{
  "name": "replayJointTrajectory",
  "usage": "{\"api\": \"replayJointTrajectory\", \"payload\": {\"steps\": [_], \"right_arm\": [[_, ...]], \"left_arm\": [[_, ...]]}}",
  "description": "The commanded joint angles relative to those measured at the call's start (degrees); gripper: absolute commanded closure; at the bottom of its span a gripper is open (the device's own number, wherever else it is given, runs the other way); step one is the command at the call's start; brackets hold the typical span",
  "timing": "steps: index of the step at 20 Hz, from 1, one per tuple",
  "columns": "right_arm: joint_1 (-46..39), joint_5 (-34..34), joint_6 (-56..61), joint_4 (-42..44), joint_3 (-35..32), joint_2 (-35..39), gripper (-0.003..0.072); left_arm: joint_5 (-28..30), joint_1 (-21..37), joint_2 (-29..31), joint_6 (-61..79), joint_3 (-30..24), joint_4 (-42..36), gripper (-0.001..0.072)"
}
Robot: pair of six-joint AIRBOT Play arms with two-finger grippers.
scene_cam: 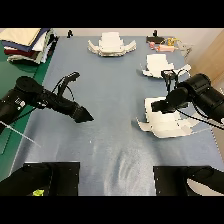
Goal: Fold the box.
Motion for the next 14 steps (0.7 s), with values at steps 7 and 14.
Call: {"api": "replayJointTrajectory", "payload": {"steps": [7, 14], "right_arm": [[-2.99, -4.55, -0.02, -8.28, 4.17, -0.35, 0.0432], [-35.76, -13.03, -20.68, -2.36, 11.34, -7.48, 0.0234]], "left_arm": [[4.28, 0.02, 0.02, -0.09, 0.07, -7.58, 0.0016], [6.08, 0.02, 0.02, 0.02, 0.07, -7.56, 0.0015]]}}
